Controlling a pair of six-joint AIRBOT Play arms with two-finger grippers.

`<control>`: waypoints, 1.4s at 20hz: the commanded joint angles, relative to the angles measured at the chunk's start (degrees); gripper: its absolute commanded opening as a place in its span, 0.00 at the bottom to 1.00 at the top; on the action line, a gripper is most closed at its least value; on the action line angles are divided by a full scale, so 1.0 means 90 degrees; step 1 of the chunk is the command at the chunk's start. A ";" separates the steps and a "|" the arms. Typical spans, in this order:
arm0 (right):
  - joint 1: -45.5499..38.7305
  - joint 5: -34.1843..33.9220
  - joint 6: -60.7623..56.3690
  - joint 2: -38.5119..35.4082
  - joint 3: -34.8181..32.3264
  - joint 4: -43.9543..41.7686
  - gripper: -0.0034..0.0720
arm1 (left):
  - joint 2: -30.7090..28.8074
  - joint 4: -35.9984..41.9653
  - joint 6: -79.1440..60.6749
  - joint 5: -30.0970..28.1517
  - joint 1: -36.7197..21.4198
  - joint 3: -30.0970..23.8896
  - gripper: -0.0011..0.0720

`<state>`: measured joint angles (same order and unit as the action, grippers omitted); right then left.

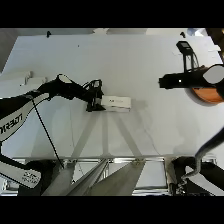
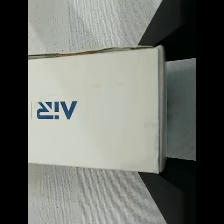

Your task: Fold the box and place the chain.

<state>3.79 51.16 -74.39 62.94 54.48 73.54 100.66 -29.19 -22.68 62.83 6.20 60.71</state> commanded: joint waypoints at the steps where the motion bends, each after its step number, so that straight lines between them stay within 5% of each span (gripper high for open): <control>1: -0.0119 -0.0148 -0.0561 -0.0049 0.0024 0.1868 0.07 | -0.0002 -0.0002 0.0002 0.0126 -0.0002 0.0000 0.65; 2: -0.0119 -0.0228 -0.0563 -0.0049 0.0024 0.1877 0.07 | -0.0002 0.0000 0.0002 0.0141 0.0012 0.0000 0.61; 4: -0.0117 -0.0410 -0.0566 -0.0049 0.0024 0.1671 0.07 | -0.0002 0.0000 -0.0005 0.0136 0.0039 0.0000 0.02; 10: -0.0117 -0.0495 -0.0566 -0.0049 0.0024 0.1615 0.07 | -0.0248 0.0194 0.0333 0.0151 0.0032 0.0002 0.02; 16: -0.0117 -0.0498 -0.0566 -0.0049 0.0024 0.1615 0.07 | -0.1411 0.0503 0.1134 -0.0976 -0.0163 0.0002 0.02; 25: -0.0117 -0.0498 -0.0566 -0.0049 0.0024 0.1615 0.07 | -0.2188 0.1294 0.2305 -0.4262 -0.0799 0.0000 0.02; 28: -0.0117 -0.0498 -0.0566 -0.0049 0.0024 0.1615 0.07 | -0.2067 0.1285 0.3050 -0.4709 -0.1183 -0.0002 0.02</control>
<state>2.79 46.65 -79.48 62.52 54.63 88.09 81.71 -17.91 -1.32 27.92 -1.76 60.64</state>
